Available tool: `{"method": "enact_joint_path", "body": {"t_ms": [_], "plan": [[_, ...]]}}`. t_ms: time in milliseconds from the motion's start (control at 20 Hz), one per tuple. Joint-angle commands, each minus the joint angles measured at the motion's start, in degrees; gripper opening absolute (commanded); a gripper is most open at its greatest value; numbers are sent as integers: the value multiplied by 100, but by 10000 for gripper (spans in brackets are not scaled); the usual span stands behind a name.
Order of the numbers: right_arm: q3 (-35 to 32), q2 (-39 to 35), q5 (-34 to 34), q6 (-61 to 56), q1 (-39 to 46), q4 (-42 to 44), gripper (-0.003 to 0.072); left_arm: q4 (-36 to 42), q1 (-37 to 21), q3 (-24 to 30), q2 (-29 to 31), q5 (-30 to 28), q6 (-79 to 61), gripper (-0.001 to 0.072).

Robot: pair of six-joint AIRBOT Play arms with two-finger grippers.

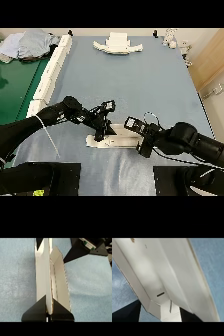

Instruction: Fold the box.

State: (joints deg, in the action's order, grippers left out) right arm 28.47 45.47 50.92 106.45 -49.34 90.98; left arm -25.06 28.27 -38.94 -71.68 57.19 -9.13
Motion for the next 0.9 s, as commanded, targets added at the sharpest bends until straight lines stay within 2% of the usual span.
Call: {"method": "enact_joint_path", "body": {"t_ms": [0,100,350,500,650,850], "plan": [[-385,-199,-485,3198,1080,2205,720,0,-2,2,-4,-2,-4,16],[-562,-186,-487,4061,1495,2763,720,0,-2,2,-2,0,-4,16],[-859,-173,-511,5259,2028,3379,720,0,-2,2,-4,-2,-4,16],[-883,83,-520,5864,2317,3652,720,0,-2,2,-4,-2,-4,15],[-876,302,-483,5987,2358,3825,720,0,-2,2,-4,-2,-4,16],[-876,184,-391,5904,2363,3582,720,0,-2,2,-4,-2,-4,16]]}}
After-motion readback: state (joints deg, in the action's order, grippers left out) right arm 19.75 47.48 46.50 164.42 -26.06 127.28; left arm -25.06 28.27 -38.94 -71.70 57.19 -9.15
